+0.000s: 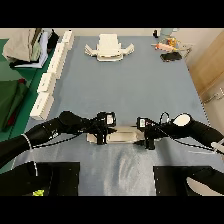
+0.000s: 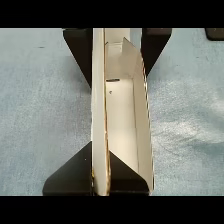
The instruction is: Fold the box.
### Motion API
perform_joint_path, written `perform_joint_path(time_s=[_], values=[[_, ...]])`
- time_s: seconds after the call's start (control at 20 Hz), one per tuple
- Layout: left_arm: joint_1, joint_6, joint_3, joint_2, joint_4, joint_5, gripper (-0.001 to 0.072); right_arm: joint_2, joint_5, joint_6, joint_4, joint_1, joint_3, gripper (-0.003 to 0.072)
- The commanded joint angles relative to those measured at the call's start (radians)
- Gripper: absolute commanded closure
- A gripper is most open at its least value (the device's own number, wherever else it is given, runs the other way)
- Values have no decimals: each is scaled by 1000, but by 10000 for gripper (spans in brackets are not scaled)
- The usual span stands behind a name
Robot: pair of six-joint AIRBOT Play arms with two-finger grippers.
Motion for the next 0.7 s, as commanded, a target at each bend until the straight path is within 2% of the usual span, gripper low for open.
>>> perform_joint_path(time_s=[0.0,0.65], values=[[0,0,0,0,0,5,694,16,3,11,-9,0,-7,96],[0,0,0,1,0,5,694,14,-56,-8,-18,1,-21,96]])
